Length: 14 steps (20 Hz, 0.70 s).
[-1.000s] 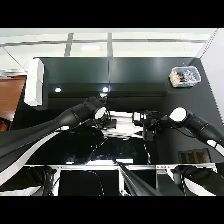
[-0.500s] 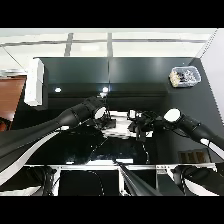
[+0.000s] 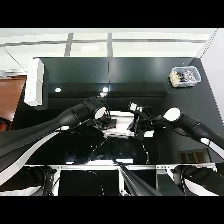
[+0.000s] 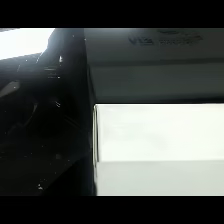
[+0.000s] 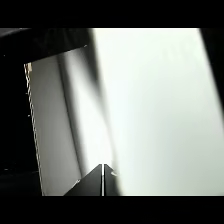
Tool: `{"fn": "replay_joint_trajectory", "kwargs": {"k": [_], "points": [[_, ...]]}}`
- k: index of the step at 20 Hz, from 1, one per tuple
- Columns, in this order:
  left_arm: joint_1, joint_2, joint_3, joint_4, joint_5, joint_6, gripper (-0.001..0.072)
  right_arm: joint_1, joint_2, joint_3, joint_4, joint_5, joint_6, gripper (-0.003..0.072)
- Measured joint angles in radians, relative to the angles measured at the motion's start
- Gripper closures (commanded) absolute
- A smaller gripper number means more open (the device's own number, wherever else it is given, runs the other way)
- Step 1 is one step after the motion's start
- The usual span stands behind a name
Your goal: Fold the box and place the chain.
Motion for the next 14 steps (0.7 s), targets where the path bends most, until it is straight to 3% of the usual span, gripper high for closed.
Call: {"fn": "replay_joint_trajectory", "kwargs": {"k": [4, 7, 10, 14], "points": [[0.000, 0.000, 0.000, 0.000, -0.002, 0.000, 0.0679, -0.172, 0.113, 0.071, -0.232, 0.195, 0.423, 0.0670], [0.000, 0.000, 0.000, 0.000, -0.005, 0.000, 0.0679, -0.402, 0.162, 0.045, -0.328, 0.243, 0.716, 0.0670], [0.000, 0.000, 0.000, 0.000, -0.005, 0.000, 0.0679, -0.588, 0.165, -0.060, -0.317, 0.242, 0.926, 0.0670], [0.000, 0.000, 0.000, 0.000, -0.005, 0.000, 0.0679, -0.622, 0.111, -0.191, -0.183, 0.248, 0.945, 0.0670]]}}
